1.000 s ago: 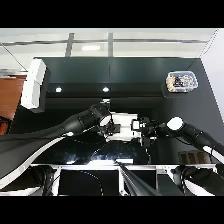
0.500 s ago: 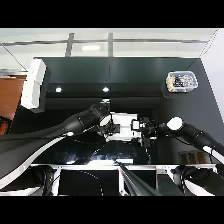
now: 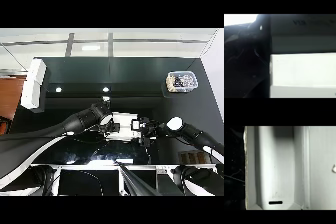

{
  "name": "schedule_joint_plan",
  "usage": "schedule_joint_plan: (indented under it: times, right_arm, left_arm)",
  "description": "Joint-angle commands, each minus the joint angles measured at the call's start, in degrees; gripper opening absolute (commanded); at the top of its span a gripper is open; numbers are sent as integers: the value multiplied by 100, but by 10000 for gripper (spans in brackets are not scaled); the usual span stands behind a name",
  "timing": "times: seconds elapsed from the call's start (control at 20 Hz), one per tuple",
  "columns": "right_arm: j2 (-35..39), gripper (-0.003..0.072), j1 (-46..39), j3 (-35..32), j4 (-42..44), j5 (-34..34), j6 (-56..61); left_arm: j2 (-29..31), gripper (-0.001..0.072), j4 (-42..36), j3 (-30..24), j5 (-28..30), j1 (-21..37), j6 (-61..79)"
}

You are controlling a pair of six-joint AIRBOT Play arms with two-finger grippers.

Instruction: Fold the box and place the chain.

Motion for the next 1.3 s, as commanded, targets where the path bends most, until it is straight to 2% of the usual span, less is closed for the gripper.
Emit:
schedule_joint_plan:
  times: [0.0,0.15,0.2,0.25,0.4,0.55,0.6,1.05,1.1,1.15,1.25]
  right_arm:
    - [0,427,2,0,-7,2,-15]
    - [4,430,2,2,-7,-63,-22]
    - [20,528,0,15,-4,-55,61]
    - [42,672,2,55,-9,-55,247]
    - [227,672,0,232,-245,197,446]
    - [422,672,0,511,-1764,743,1029]
    - [481,672,-2,555,-1880,728,1126]
    - [387,669,4,529,-1036,916,1268]
    - [376,547,2,525,-1040,914,1381]
    - [376,477,2,525,-1036,901,1517]
    - [376,476,2,525,-1036,890,1600]
  left_arm:
    - [-63,29,-149,9,116,-7,17]
    - [-76,29,-103,9,68,-7,20]
    - [-76,29,-103,11,70,-4,17]
    - [-76,29,-103,11,70,-4,17]
    - [-76,29,-101,11,68,0,13]
    - [-76,29,-107,11,74,-7,13]
    - [-76,29,-107,11,79,-7,13]
    - [-76,30,-125,11,85,-4,13]
    - [-79,30,-125,11,72,-4,15]
    - [-79,30,-125,11,70,-4,15]
    - [-79,30,-125,11,70,-4,15]
